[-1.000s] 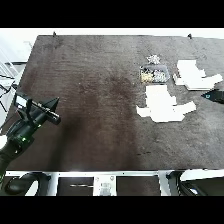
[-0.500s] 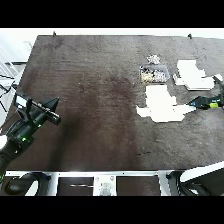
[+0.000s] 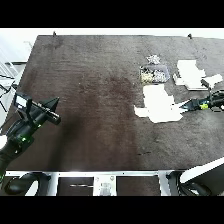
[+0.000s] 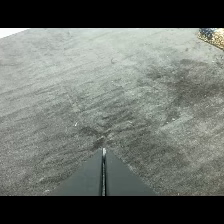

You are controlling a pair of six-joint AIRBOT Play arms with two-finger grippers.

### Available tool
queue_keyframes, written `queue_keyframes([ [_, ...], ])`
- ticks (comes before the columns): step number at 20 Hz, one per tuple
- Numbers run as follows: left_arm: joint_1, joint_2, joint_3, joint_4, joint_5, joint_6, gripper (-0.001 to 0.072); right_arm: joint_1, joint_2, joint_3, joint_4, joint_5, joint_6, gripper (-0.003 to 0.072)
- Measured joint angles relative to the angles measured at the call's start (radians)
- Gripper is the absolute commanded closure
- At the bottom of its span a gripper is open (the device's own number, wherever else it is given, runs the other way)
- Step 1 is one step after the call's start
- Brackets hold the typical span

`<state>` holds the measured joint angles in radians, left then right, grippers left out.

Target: Fold the box and place the chain.

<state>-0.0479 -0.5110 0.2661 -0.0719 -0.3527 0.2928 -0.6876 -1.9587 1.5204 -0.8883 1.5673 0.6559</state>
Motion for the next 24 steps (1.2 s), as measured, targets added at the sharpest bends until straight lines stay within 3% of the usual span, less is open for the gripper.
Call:
queue_keyframes([
  [5,0.0,0.0,0.0,0.0,0.0,0.0,0.069,0.021,0.042,-0.081,0.124,0.077,0.015,0.0682],
  [11,0.0,0.0,0.0,0.0,0.0,0.0,0.069,0.146,0.229,-0.373,0.3,0.011,0.023,0.0682],
  [16,0.0,0.0,0.0,0.0,0.001,0.0,0.069,0.358,0.375,-0.587,0.456,-0.174,0.016,0.0682],
  [24,0.0,0.0,0.0,0.0,-0.006,0.0,0.0689,0.65,0.439,-0.715,0.726,-0.53,-0.223,0.0682],
])
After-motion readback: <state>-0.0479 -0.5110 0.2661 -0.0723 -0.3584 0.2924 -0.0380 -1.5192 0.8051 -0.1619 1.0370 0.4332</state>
